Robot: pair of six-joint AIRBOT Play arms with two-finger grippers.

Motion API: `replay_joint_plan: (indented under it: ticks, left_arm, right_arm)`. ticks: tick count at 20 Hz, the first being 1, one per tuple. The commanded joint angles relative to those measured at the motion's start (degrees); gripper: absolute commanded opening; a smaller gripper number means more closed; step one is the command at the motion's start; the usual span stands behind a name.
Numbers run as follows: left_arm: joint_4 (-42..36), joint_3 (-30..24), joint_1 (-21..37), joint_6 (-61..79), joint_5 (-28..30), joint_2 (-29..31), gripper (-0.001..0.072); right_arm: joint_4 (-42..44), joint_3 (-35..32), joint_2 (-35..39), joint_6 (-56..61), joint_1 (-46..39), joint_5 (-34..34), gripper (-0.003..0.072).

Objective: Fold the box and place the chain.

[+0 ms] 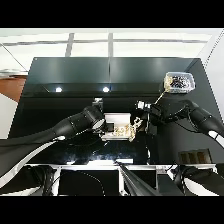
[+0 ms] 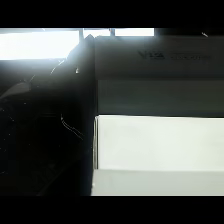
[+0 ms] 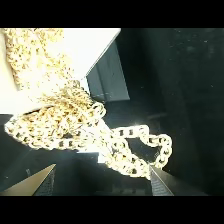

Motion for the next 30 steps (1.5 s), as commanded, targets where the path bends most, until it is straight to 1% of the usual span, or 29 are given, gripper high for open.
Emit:
replay_joint_plan:
  ticks: [1,5,8,22,24,25,26,27,28,29,30]
  left_arm:
    - [0.02,0.04,0.04,0.02,-0.02,-0.02,0.0029]
    - [0.02,0.04,0.04,0.02,-0.02,-0.02,0.003]
    - [0.04,0.04,0.04,0.0,0.0,-0.02,0.003]
    - [0.07,0.04,0.04,0.0,0.04,-0.02,0.0029]
    - [0.07,0.04,0.04,0.0,0.07,-0.02,0.0029]
    - [0.07,0.04,0.04,0.0,0.07,-0.02,0.0029]
    - [0.11,0.04,0.04,0.0,0.07,-0.02,0.003]
    - [0.11,0.04,0.04,0.0,0.07,-0.02,0.0029]
    - [0.11,0.04,0.04,0.0,0.07,-0.02,0.0029]
    - [0.11,0.04,0.04,0.0,0.07,-0.02,0.0029]
    - [0.11,0.04,0.04,0.0,0.04,-0.02,0.0029]
  right_arm:
    - [-0.28,-0.37,-1.49,-1.64,0.5,4.52,0.0695]
    - [-0.46,-0.37,-2.23,-2.05,0.5,8.66,0.0695]
    - [-0.46,-0.37,-3.39,-2.05,0.55,8.37,0.0695]
    - [-2.03,-0.37,-4.11,-1.05,2.62,8.37,0.0693]
    - [-2.8,-0.37,-4.11,0.09,2.62,7.69,0.0446]
    - [-2.8,-0.37,-4.11,0.2,2.62,6.99,0.0398]
    - [-2.8,-0.37,-4.11,0.26,2.62,6.62,0.0397]
    - [-2.82,-0.37,-4.11,0.66,2.62,6.64,0.0293]
    - [-2.8,-0.37,-4.09,0.66,2.62,6.58,0.0111]
    - [-2.78,-0.37,-4.07,0.79,2.62,6.6,0.0021]
    - [-2.78,-0.35,-3.91,1.01,2.62,6.6,0.002]
